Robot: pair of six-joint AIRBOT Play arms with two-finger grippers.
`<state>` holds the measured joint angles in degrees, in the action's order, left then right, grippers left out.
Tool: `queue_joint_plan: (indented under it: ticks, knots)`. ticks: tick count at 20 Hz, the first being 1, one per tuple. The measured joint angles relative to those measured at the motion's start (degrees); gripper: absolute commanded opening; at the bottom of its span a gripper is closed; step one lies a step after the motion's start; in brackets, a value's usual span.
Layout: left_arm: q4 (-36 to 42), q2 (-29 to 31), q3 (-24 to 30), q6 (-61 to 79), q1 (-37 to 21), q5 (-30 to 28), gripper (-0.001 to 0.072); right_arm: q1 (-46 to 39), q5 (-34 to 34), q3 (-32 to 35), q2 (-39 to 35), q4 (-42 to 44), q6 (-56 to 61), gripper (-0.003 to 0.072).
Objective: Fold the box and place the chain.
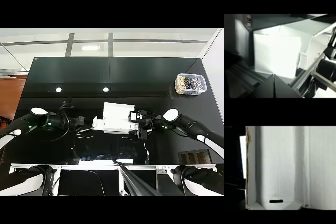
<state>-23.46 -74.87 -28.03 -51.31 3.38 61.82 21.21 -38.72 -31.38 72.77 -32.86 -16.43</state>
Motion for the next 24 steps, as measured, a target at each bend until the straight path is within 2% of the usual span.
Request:
queue_joint_plan:
  ticks: [4, 7, 12, 17, 18, 19, 20, 22, 23, 24]
  knots:
    - [-4.04, 0.94, 0.00, -0.22, -2.97, -0.11, 0.0025, 0.00, 0.00, 0.00, 0.00, 0.00, 0.07, 0.0130]
    - [-5.25, 0.98, 0.00, -1.55, -2.60, -4.90, 0.0025, 0.00, -0.02, 0.02, 0.00, 0.00, 0.11, 0.0130]
    - [-5.64, -1.20, -1.40, -2.91, 2.62, -10.23, 0.0025, 0.00, -0.02, 0.00, 0.00, 0.02, 0.11, 0.0130]
    - [-6.23, -4.55, -5.57, -2.82, 7.30, -9.70, 0.0033, 0.00, -0.02, 0.00, 0.00, 0.02, 0.13, 0.0130]
    - [-6.60, -4.87, -6.32, -2.08, 7.63, -8.92, 0.0060, 0.00, -0.02, 0.00, 0.00, 0.02, 0.13, 0.0130]
    - [-6.75, -5.14, -7.08, -1.29, 7.87, -7.93, 0.0118, 0.00, -0.02, 0.00, 0.00, 0.02, 0.13, 0.0130]
    - [-6.51, -5.27, -7.78, -0.55, 8.00, -6.88, 0.0210, 0.00, -0.02, 0.02, 0.00, 0.02, 0.13, 0.0130]
    - [-6.51, -5.49, -9.22, 0.76, 8.17, -5.33, 0.0539, 0.00, -0.02, 0.00, 0.00, 0.02, 0.13, 0.0130]
    - [-6.47, -5.57, -9.90, 1.31, 8.24, -4.90, 0.0662, 0.00, -0.02, 0.02, 0.00, 0.02, 0.13, 0.0130]
    - [-6.36, -5.57, -10.71, 1.79, 8.28, -3.98, 0.0696, 0.00, -0.04, 0.00, 0.00, 0.02, 0.13, 0.0130]
